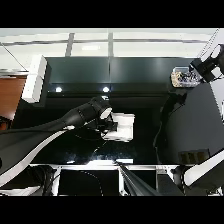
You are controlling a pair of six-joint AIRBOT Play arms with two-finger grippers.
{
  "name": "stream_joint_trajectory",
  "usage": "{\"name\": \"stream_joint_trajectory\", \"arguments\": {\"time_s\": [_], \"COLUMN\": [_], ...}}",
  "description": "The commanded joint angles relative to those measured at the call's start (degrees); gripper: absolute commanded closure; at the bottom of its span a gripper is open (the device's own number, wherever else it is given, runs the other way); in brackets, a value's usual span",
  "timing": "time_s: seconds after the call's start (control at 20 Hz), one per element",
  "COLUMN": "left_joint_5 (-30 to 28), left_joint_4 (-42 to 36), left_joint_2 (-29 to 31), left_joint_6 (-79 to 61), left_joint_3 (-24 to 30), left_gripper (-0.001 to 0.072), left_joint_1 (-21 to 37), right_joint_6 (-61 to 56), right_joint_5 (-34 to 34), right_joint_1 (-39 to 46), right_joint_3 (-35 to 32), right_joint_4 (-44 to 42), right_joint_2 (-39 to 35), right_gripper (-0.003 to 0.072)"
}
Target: Fold the box and place the chain.
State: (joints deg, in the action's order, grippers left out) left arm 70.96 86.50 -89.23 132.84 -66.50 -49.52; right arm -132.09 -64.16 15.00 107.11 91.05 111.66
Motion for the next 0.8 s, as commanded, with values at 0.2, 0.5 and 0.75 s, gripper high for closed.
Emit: {"name": "stream_joint_trajectory", "arguments": {"time_s": [0.2,0.5,0.75], "left_joint_5": [0.0,0.0,0.0], "left_joint_4": [0.0,-0.2,-0.3], "left_joint_2": [0.0,0.0,0.0], "left_joint_6": [0.0,0.0,0.0], "left_joint_3": [0.0,0.0,0.0], "left_gripper": [0.0679,0.0679,0.0679], "left_joint_1": [0.0,0.0,0.0], "right_joint_6": [-4.7,-4.8,-0.2], "right_joint_5": [4.4,5.7,4.7], "right_joint_1": [1.7,1.7,1.8], "right_joint_3": [1.2,1.2,1.3], "right_joint_4": [-4.0,-3.8,-4.0], "right_joint_2": [4.0,5.3,3.8], "right_gripper": [0.0013,0.0274,0.0672]}}
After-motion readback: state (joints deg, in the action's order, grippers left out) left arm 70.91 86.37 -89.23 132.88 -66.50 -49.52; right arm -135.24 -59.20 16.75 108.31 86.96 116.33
